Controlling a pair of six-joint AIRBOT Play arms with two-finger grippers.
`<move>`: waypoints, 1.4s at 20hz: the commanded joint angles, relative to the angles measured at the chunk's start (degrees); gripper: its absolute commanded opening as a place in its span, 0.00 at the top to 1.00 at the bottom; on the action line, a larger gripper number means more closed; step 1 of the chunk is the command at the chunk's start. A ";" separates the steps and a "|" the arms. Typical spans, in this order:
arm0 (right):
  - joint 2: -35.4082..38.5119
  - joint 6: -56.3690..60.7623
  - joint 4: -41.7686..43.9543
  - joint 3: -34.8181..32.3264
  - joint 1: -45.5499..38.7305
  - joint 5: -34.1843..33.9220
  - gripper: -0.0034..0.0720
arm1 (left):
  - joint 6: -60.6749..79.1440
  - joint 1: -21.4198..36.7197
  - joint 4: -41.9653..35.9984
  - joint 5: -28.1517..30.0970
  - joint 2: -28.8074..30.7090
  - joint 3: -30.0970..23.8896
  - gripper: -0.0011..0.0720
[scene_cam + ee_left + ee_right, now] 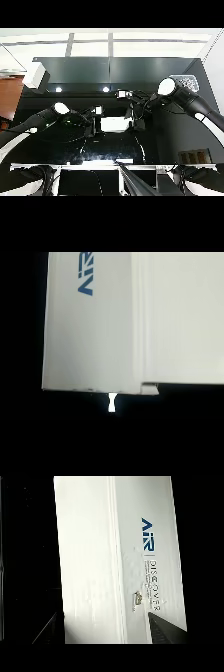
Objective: Fold the box and place the chain.
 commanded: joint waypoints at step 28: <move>-1.20 2.99 -2.91 -0.11 0.46 -7.43 0.03 | 0.00 0.00 0.00 0.00 -0.02 0.04 0.31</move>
